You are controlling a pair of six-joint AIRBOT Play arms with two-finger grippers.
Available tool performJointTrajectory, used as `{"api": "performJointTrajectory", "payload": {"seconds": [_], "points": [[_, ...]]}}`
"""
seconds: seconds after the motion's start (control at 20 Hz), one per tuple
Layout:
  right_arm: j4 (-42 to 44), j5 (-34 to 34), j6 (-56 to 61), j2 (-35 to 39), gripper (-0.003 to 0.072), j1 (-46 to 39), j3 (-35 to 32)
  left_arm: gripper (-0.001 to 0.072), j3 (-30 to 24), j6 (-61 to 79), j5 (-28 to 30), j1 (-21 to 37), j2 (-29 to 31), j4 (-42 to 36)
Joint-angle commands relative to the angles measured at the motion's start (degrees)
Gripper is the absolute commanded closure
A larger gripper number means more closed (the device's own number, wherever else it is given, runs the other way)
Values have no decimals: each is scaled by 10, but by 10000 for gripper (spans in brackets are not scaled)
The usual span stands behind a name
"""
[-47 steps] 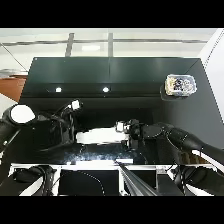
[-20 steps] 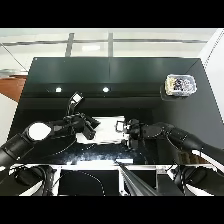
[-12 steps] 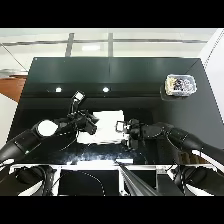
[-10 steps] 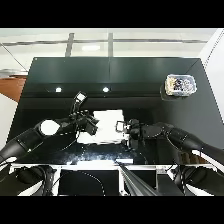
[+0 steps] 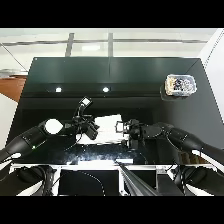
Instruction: Fold the box and place the chain.
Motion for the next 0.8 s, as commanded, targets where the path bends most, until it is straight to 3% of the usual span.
{"api": "performJointTrajectory", "payload": {"seconds": [0.0,0.1,0.25,0.35,0.4,0.6,0.75], "points": [[1,1,1,0,292,0,0,675,17,0,-41,9,10,68],[0,1,1,0,291,0,0,603,37,0,-78,24,24,109],[0,1,1,0,292,0,0,576,60,0,-108,48,52,131],[0,1,1,0,291,0,0,243,66,-1,-110,63,78,144],[1,1,1,0,292,0,0,187,66,-1,-111,72,92,143],[0,1,1,0,291,0,0,187,66,-1,-159,116,146,174],[0,1,1,0,291,0,0,187,66,-1,-259,153,160,203]]}}
